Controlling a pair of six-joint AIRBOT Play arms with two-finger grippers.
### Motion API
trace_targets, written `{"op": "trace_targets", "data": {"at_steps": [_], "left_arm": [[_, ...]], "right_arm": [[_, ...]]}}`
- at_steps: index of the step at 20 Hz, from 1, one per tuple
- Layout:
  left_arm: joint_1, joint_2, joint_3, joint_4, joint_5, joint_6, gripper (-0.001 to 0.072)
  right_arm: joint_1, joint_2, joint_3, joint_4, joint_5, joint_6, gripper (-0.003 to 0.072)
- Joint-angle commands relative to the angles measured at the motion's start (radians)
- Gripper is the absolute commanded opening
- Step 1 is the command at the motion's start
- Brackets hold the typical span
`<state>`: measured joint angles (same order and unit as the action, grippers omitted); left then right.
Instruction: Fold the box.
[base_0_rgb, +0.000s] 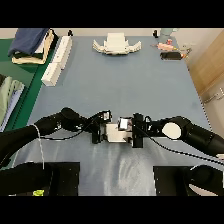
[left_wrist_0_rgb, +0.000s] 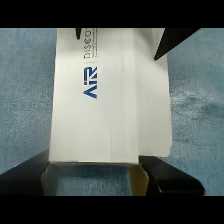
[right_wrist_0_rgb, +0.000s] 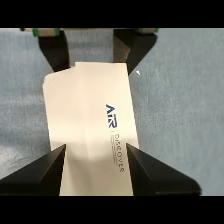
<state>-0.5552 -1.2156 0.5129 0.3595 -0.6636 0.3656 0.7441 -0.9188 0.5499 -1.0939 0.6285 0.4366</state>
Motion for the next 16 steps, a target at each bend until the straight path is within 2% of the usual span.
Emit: {"op": "trace_targets", "data": {"at_steps": [1,16], "left_arm": [[0.000,0.000,0.001,0.000,0.000,0.000,0.0444],[0.000,0.000,0.001,0.000,0.000,0.000,0.0444]], "right_arm": [[0.004,-0.019,-0.001,-0.005,-0.012,-0.079,0.0585],[0.004,0.016,0.013,-0.078,-0.077,-0.078,0.0577]]}}
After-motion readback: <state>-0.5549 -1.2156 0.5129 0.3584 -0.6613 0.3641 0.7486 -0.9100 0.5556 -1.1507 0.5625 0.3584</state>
